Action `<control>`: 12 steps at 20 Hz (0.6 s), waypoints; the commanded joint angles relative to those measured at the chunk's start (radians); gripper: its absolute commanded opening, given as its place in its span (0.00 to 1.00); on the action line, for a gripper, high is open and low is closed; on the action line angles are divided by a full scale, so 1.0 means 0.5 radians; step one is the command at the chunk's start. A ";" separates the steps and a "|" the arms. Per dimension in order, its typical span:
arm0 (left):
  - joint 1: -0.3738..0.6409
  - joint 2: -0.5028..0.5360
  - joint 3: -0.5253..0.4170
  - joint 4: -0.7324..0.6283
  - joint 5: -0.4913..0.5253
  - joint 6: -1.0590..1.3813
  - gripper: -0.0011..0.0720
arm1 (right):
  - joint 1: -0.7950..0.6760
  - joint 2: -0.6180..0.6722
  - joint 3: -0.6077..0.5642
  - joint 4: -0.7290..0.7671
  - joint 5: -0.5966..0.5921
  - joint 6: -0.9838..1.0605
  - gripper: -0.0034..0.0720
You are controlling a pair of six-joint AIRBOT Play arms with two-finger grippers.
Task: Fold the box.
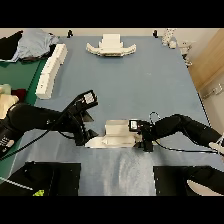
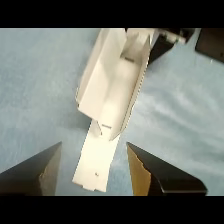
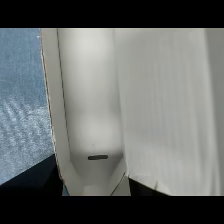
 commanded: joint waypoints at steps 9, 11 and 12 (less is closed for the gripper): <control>0.103 -0.307 -0.435 -0.467 0.272 0.999 0.86 | 0.000 -0.001 0.001 0.000 0.000 0.001 0.60; 0.098 -0.407 -0.435 -0.468 0.307 1.044 0.82 | 0.000 -0.001 0.001 0.000 0.000 0.001 0.60; 0.087 -0.434 -0.435 -0.472 0.373 1.044 0.82 | 0.000 -0.001 0.001 0.000 0.000 0.001 0.60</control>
